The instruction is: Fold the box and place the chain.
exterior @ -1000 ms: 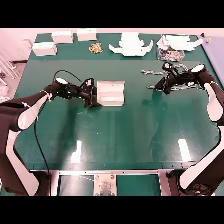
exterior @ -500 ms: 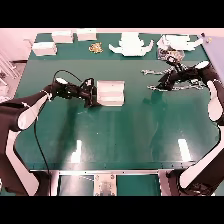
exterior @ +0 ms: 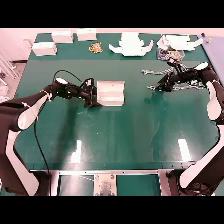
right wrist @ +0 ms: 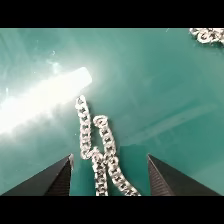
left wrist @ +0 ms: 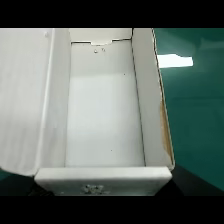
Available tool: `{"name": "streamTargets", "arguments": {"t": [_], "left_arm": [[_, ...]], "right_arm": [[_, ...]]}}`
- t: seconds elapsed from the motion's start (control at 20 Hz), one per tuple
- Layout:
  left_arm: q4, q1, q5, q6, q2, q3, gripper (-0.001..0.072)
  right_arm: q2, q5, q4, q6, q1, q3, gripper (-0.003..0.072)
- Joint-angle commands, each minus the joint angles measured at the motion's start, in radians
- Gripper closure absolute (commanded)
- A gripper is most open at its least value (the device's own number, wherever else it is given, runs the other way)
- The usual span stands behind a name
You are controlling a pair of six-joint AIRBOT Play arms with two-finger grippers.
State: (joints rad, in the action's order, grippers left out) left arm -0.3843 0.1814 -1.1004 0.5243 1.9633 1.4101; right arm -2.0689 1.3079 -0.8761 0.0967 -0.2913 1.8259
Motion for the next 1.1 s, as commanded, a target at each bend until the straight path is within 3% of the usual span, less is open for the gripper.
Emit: {"name": "streamTargets", "arguments": {"t": [0.0, 0.2, 0.35, 0.45, 0.55, 0.65, 0.85, 0.9, 1.05], "left_arm": [[0.000, -0.001, 0.000, 0.000, -0.001, 0.000, 0.0087], [0.000, -0.001, 0.000, 0.000, -0.001, 0.000, 0.0087], [0.000, -0.001, 0.000, 0.000, -0.001, 0.000, 0.0087], [0.000, -0.001, 0.000, 0.000, -0.001, 0.000, 0.0087], [0.000, 0.000, 0.000, 0.000, -0.001, 0.000, 0.0087], [0.000, -0.001, 0.000, 0.000, -0.001, 0.000, 0.0087], [0.000, -0.001, 0.000, 0.000, -0.001, 0.000, 0.0087], [0.000, -0.001, 0.000, 0.000, -0.001, 0.000, 0.0087], [0.000, -0.001, 0.000, 0.000, -0.001, 0.000, 0.0087]], "right_arm": [[-0.014, 0.010, -0.025, 0.000, 0.000, 0.001, 0.0194], [-0.039, 0.010, -0.025, -0.003, 0.000, 0.001, 0.0302], [-0.061, 0.011, -0.025, -0.002, 0.005, 0.001, 0.0323], [-0.065, 0.019, -0.026, 0.001, 0.005, 0.001, 0.0422], [-0.065, 0.043, -0.044, 0.001, 0.005, 0.001, 0.0421], [-0.065, 0.055, -0.081, 0.002, 0.005, 0.001, 0.0343], [-0.066, 0.051, -0.086, -0.003, 0.009, 0.001, 0.0343], [-0.069, 0.049, -0.087, -0.003, 0.010, 0.001, 0.0362], [-0.082, 0.043, -0.087, -0.003, 0.011, 0.001, 0.0537]]}}
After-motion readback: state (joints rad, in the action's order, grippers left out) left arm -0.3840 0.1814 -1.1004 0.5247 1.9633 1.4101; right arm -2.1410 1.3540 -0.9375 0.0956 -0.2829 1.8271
